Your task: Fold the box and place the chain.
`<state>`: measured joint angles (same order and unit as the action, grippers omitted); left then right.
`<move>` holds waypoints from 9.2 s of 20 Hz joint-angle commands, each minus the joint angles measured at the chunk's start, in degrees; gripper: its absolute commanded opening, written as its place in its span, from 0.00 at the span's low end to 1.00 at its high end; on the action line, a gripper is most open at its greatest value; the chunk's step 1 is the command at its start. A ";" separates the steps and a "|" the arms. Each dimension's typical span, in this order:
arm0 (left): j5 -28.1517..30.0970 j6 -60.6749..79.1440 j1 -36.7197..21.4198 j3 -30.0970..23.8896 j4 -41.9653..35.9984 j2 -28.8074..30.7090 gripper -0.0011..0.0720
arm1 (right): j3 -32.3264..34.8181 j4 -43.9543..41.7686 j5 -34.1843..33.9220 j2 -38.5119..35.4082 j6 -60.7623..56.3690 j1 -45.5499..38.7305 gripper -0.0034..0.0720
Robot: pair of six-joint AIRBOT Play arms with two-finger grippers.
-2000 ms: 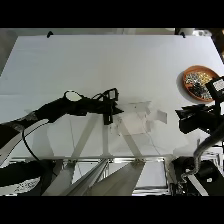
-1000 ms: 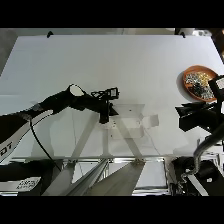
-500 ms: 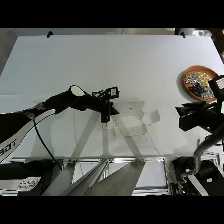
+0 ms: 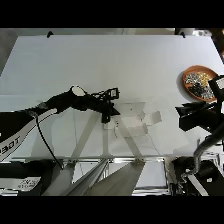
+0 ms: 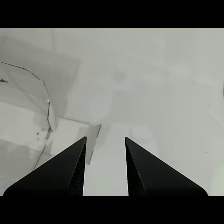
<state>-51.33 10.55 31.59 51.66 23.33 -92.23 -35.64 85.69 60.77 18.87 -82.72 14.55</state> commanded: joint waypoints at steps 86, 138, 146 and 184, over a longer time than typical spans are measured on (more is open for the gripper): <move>-0.92 -18.73 3.15 11.32 25.16 -0.46 0.03 | 0.07 -0.44 -0.33 4.24 -0.04 0.02 0.40; 0.94 -18.53 3.15 11.32 22.14 -0.46 0.03 | 14.19 -18.97 -2.62 16.24 58.07 2.95 0.98; 0.94 -18.53 3.13 11.32 22.14 -0.46 0.03 | 14.23 -15.02 -20.04 29.18 58.55 14.67 0.98; 0.94 -18.53 3.15 11.32 22.14 -0.46 0.03 | 12.46 -38.12 -32.17 33.33 88.43 6.45 0.98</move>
<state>-50.37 -8.01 34.72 62.94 45.45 -92.73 -23.14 51.72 28.16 52.14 -0.95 21.45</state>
